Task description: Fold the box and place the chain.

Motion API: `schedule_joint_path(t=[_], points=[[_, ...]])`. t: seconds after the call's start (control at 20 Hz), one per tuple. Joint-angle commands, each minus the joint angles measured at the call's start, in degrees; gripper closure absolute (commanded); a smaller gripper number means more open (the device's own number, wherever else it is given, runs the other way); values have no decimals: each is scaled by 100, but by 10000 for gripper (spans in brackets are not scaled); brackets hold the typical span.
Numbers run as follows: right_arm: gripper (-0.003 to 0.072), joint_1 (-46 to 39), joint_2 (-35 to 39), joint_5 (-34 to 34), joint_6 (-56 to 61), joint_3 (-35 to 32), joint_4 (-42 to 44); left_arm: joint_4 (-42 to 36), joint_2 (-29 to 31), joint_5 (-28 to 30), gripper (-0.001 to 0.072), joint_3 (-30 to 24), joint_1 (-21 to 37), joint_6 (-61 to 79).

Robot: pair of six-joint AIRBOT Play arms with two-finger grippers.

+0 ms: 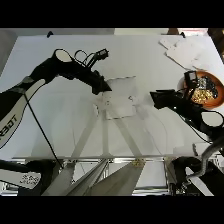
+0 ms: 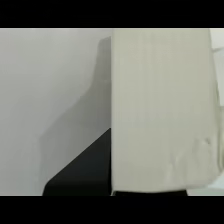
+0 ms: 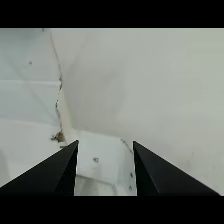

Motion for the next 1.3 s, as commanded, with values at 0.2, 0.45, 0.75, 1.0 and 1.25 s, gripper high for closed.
schedule_joint_path(t=[0.2,0.45,0.75,1.0,1.25], points=[[306,-2,1095,-916,15,66,-13,603,1453,-192,710,-697,-166,251],[306,-2,1106,-927,243,66,-42,599,1541,682,706,-1650,-111,1012],[306,-2,1106,-925,251,66,-92,-428,756,1405,706,-1668,-129,1952],[307,-2,1102,-911,251,66,-262,-503,256,1464,704,-1668,-129,2721],[307,-2,1102,-885,251,66,-315,-713,105,848,705,-1665,-129,3421]])
